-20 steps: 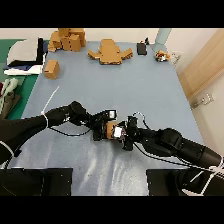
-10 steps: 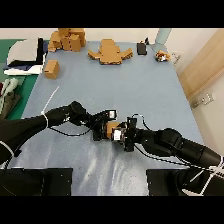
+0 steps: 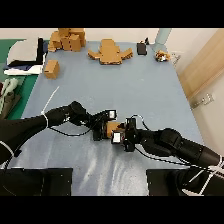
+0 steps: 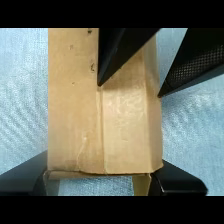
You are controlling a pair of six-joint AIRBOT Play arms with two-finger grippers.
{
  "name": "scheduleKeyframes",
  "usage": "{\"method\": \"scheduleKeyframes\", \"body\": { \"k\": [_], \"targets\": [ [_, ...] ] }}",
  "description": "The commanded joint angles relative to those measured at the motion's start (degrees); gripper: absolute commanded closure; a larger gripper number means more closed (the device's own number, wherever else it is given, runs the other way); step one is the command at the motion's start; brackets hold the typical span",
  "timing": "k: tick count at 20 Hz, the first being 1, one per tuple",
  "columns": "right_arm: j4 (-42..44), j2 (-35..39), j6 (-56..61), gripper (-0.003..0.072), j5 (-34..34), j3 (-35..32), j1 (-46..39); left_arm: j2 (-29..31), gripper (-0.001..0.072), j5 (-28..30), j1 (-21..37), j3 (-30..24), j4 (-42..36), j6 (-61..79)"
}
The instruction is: Fold the box.
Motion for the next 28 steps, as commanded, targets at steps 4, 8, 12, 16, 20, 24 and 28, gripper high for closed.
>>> {"method": "scheduleKeyframes", "body": {
  "k": [4, 8, 12, 16, 20, 24, 28],
  "targets": [
    [-2.56, -0.63, -1.99, 0.0216, 0.09, 0.04, 0.04, -0.04, 0.0196, 0.0, 0.04, 0.0, 0.0, 0.02],
    [-2.99, -0.63, -1.99, 0.0239, 0.17, 0.04, 0.07, -0.04, 0.0196, 0.0, 0.04, -0.02, 0.0, 0.02],
    [-2.99, -0.63, -2.01, 0.0318, 0.17, 0.04, 0.04, -0.04, 0.0196, 0.0, 0.04, 0.0, 0.0, 0.02],
    [-3.04, -0.59, -2.01, 0.0522, 0.17, 0.04, 0.04, -0.04, 0.0196, 0.0, 0.04, -0.02, 0.0, 0.02],
    [-3.04, -0.5, -2.01, 0.0522, 0.13, 0.17, 0.07, -0.04, 0.0196, 0.0, 0.04, 0.0, 0.0, 0.02],
    [-3.06, -0.11, -2.01, 0.0522, 0.37, 0.76, 0.04, -0.04, 0.0196, 0.0, 0.04, 0.0, 0.0, 0.02],
    [-3.06, 0.87, -2.01, 0.0522, 0.26, 0.76, 0.04, -0.04, 0.0196, 0.0, 0.04, 0.0, 0.0, 0.02]
  ]
}}
